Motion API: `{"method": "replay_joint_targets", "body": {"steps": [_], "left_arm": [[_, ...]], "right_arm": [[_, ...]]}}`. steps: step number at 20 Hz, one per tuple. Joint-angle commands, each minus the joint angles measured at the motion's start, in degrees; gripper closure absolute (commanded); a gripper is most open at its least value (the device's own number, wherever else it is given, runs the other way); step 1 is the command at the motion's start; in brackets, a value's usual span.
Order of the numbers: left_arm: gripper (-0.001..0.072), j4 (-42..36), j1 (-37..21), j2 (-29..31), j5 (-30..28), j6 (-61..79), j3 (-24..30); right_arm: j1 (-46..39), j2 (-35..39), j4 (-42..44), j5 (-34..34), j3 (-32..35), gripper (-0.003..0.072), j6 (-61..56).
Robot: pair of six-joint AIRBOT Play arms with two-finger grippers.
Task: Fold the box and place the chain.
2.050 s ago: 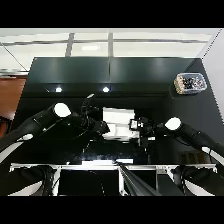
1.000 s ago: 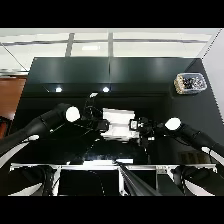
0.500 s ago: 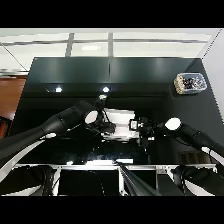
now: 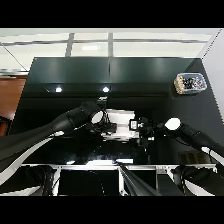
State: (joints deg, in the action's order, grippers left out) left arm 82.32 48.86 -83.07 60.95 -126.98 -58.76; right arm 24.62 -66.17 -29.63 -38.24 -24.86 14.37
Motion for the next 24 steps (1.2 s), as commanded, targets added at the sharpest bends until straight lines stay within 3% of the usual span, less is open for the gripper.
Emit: {"method": "replay_joint_targets", "body": {"steps": [1, 3, 5, 6, 11, 13, 17, 18, 19, 20, 21, 24], "left_arm": [[0.0226, -0.11, 0.04, -1.68, 0.2, -0.79, -1.4], [0.0235, -0.09, 0.04, -3.02, 1.86, -0.79, -2.47], [0.0555, 0.13, 0.07, -3.19, 1.6, -0.7, -2.56], [0.0656, 0.11, 0.07, -3.13, 0.94, -0.42, -2.56], [0.067, -0.35, 0.07, -3.13, 0.76, -0.44, -2.56], [0.0372, -0.5, 0.07, -3.13, 0.79, -0.66, -2.56], [0.0345, -0.31, -0.04, -3.13, 0.79, -0.76, -2.56], [0.0349, -0.31, -0.04, -3.13, 0.79, -0.76, -2.56], [0.0418, -0.28, -0.04, -3.13, 0.79, -0.79, -2.56], [0.06, -0.26, -0.04, -3.13, 0.74, -0.74, -2.56], [0.0683, -0.09, -0.04, -3.13, 0.66, -0.74, -2.56], [0.0683, 0.07, -0.04, -3.13, 1.03, -0.07, -2.56]], "right_arm": [[0.04, 0.02, 0.0, -0.04, 0.0, 0.0274, 0.0], [0.04, 0.02, 0.02, -0.04, 0.0, 0.0274, 0.0], [0.04, 0.02, 0.02, -0.04, 0.0, 0.0274, 0.0], [0.04, 0.02, 0.02, -0.04, 0.0, 0.0275, 0.0], [0.04, 0.02, 0.02, -0.04, 0.0, 0.0275, 0.0], [0.04, 0.02, 0.02, -0.04, 0.0, 0.0274, 0.0], [0.04, 0.02, 0.02, -0.02, 0.0, 0.0274, 0.0], [0.04, 0.02, 0.02, -0.02, 0.0, 0.0274, 0.0], [0.04, 0.02, 0.02, -0.02, 0.0, 0.0274, -0.02], [0.04, 0.02, 0.02, -0.02, 0.0, 0.0274, 0.0], [0.04, 0.02, 0.02, -0.04, 0.0, 0.0274, 0.0], [0.04, 0.02, -0.52, 1.49, 0.0, 0.0273, -0.28]]}}
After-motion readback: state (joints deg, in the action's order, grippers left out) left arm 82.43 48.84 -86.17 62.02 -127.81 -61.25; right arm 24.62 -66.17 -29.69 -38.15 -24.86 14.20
